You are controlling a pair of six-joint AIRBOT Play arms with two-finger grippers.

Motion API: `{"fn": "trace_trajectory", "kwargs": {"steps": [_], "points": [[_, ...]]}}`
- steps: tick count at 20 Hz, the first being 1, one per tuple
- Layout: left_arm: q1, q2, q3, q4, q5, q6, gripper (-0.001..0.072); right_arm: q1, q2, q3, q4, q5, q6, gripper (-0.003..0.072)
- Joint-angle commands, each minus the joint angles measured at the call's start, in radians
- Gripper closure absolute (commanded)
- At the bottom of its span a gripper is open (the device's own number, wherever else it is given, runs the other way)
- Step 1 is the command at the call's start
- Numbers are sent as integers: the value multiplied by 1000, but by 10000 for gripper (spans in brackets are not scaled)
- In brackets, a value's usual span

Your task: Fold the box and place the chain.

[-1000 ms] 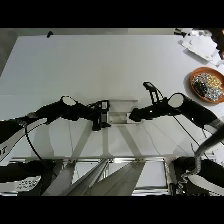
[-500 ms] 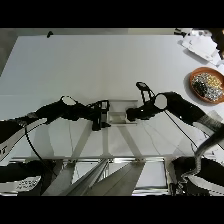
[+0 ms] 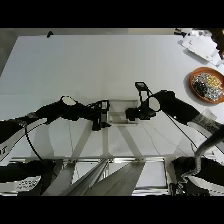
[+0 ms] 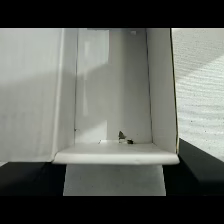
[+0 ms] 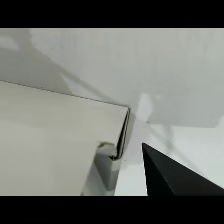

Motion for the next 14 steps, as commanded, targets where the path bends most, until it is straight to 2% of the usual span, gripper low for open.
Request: {"fn": "trace_trajectory", "kwargs": {"steps": [1, 11, 12, 14], "points": [[0, 0, 0, 1, 0, 0, 384, 36, -2, 2, -88, 34, 109, 225], [0, 0, 0, 1, 0, 0, 384, 115, -37, 2, -204, -5, 308, 239], [0, 0, 0, 0, 0, 0, 384, 115, -37, 2, -208, -5, 318, 295], [0, 0, 0, 0, 0, 0, 384, 115, -37, 2, -214, -2, 317, 460]]}}
